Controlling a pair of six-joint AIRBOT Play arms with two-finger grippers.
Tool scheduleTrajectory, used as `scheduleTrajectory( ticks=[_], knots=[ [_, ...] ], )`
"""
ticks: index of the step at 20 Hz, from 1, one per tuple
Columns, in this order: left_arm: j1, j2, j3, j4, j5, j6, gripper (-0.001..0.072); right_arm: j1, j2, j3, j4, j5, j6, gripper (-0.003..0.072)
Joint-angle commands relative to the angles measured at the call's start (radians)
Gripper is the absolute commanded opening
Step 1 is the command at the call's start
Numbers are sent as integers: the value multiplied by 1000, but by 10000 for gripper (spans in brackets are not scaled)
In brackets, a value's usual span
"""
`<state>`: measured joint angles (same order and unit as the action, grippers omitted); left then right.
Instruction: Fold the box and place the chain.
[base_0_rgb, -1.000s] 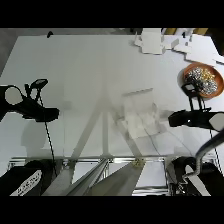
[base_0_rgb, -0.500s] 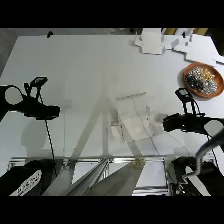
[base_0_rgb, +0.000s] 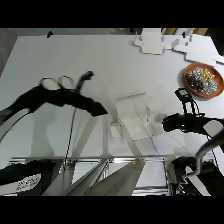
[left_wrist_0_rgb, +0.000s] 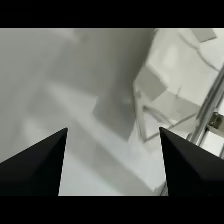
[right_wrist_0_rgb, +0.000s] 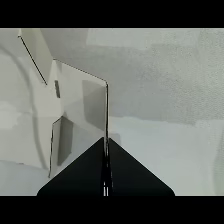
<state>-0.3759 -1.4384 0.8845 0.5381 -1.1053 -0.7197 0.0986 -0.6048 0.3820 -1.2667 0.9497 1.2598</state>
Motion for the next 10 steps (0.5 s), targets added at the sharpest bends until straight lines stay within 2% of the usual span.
scheduleTrajectory(
  ticks=[1,5,9,10],
  knots=[
    [-114,-212,156,-135,-28,160,643,1,1,-1,1,5,0,22],
    [-126,-275,192,-244,-24,269,639,1,1,0,1,7,0,22],
    [-169,-297,192,-208,-29,293,620,1,1,0,3,7,1,22],
    [-180,-299,192,-173,-31,289,506,1,1,0,7,7,1,22]
  ],
)
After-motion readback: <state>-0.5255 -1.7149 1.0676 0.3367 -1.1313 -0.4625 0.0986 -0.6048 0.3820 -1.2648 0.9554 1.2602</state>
